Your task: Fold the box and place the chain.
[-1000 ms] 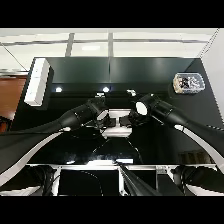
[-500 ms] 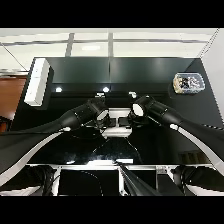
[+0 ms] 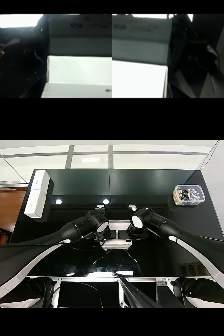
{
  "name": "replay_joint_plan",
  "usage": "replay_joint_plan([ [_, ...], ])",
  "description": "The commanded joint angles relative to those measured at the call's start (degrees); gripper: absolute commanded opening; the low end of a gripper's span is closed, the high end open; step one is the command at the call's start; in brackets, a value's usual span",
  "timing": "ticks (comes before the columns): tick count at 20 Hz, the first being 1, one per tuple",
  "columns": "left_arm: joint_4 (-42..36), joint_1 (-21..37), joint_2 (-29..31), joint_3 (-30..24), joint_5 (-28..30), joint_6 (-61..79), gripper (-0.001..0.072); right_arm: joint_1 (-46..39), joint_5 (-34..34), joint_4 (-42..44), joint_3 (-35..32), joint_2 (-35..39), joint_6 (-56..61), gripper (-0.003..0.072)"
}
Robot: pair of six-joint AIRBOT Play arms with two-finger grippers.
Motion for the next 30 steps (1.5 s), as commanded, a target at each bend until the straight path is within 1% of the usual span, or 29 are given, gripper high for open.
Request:
replay_joint_plan([
  [1,0.0,0.04,0.0,-0.02,0.07,-0.07,0.003,0.07,-0.07,0.22,0.24,0.0,0.17,0.0178],
  [2,0.0,0.04,0.0,-0.02,0.07,-0.07,0.0031,0.07,-0.15,0.22,0.22,0.0,0.15,0.0175],
  [3,0.0,0.04,0.0,-0.02,0.07,-0.07,0.003,0.07,-0.26,0.22,0.22,0.0,0.15,0.0153],
  [4,0.0,0.04,0.0,-0.02,0.07,-0.07,0.003,0.07,-0.28,0.22,0.22,0.0,0.13,0.0021],
  [7,0.0,0.04,0.0,-0.02,0.11,-0.07,0.003,0.07,-0.44,0.22,0.22,0.0,0.15,0.0021],
  [8,0.02,0.04,0.0,-0.02,0.13,-0.07,0.003,0.0,-0.44,0.2,0.24,0.04,0.15,0.0145],
  [9,0.09,0.04,0.0,-0.02,0.26,-0.07,0.003,-0.22,-0.42,0.2,0.24,0.17,0.11,0.0334],
  [10,0.09,0.04,0.0,-0.02,0.35,-0.07,0.003,-0.46,0.09,0.2,0.24,0.55,-0.79,0.0358],
  [13,0.13,0.04,0.0,-0.02,0.33,-0.07,0.003,-1.97,3.17,0.26,0.24,4.92,-6.4,0.0358],
  [15,0.2,0.04,0.0,-0.02,0.33,-0.07,0.0031,-3.43,4.9,0.35,0.24,11.67,-11.06,0.0358],
  [17,0.22,0.04,0.0,-0.02,0.33,-0.07,0.0031,-6.14,6.21,-1.55,0.22,19.96,-13.53,0.0356],
  [18,0.24,0.04,0.0,-0.02,0.37,-0.07,0.003,-7.89,6.78,-5.07,0.22,24.06,-13.6,0.0356],
  [20,0.37,0.04,0.0,-0.02,0.35,-0.07,0.0031,-11.56,7.91,-17.7,-0.04,29.99,-13.25,0.0356],
  [21,0.35,0.04,0.0,-0.02,0.31,-0.07,0.0031,-14.03,8.48,-25.94,-0.55,31.43,-11.74,0.0356],
  [22,0.2,0.04,0.0,-0.02,0.31,-0.07,0.003,-16.96,8.61,-31.82,-1.11,31.54,-11.1,0.0357],
  [23,0.2,0.02,0.0,-0.02,0.31,-0.07,0.003,-21.14,6.8,-35.47,-2.34,31.21,-11.06,0.0356],
  [24,0.2,0.04,0.0,-0.02,0.28,-0.07,0.003,-25.75,3.28,-36.24,-3.87,30.75,-11.06,0.0357],
  [26,0.2,0.02,0.0,-0.02,0.31,-0.07,0.003,-35.56,-6.16,-35.52,-7.15,28.5,-9.51,0.0356],
  [27,0.24,0.04,0.0,-0.02,0.37,-0.07,0.003,-40.13,-9.97,-34.64,-7.56,26.03,-7.58,0.0357],
  [28,0.24,0.04,0.0,-0.02,0.39,-0.07,0.003,-43.78,-12.66,-32.2,-6.99,23.23,-7.13,0.0357],
  [30,0.24,0.04,0.0,-0.02,0.35,-0.07,0.003,-49.31,-14.19,-24.83,-2.38,16.31,-7.23,0.0357],
])
